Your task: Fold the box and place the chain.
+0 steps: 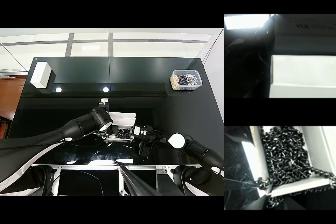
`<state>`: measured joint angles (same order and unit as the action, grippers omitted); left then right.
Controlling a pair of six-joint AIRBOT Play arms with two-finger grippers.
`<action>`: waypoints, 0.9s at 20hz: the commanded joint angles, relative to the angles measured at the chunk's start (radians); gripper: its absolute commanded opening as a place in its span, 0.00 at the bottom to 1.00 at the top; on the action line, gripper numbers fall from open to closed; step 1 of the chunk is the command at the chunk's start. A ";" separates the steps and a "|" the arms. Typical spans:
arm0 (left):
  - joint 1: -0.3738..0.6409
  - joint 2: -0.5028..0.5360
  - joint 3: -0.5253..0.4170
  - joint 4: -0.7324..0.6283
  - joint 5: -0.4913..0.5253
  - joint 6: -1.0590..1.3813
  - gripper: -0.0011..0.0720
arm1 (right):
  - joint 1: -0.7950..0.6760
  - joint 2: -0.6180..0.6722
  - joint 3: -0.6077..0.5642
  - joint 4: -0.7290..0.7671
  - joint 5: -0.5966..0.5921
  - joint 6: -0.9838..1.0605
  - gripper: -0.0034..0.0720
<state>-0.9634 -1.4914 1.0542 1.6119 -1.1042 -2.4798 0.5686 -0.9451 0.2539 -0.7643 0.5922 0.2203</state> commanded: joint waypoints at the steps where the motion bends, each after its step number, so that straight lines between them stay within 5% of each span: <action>1: 0.000 0.000 0.000 0.000 0.001 0.000 0.06 | 0.001 -0.001 -0.001 -0.023 0.006 0.008 0.35; 4: 0.000 0.000 0.000 0.000 0.001 0.000 0.06 | 0.001 -0.001 -0.001 -0.023 0.006 0.012 0.34; 5: 0.000 0.000 0.000 0.000 0.002 0.000 0.06 | 0.001 0.000 -0.001 -0.023 0.009 0.015 0.10; 6: 0.000 0.000 0.000 0.000 0.001 0.000 0.06 | 0.001 0.000 -0.001 -0.023 0.009 0.019 0.08; 12: 0.000 0.000 0.000 0.000 0.000 0.000 0.05 | -0.008 0.024 0.000 -0.043 0.021 0.093 0.08; 18: 0.000 0.000 0.000 0.000 0.001 0.000 0.06 | -0.113 0.101 0.077 -0.220 0.196 0.236 0.08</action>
<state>-0.9638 -1.4914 1.0542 1.6119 -1.1038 -2.4798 0.5011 -0.8814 0.2932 -0.9344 0.7200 0.3943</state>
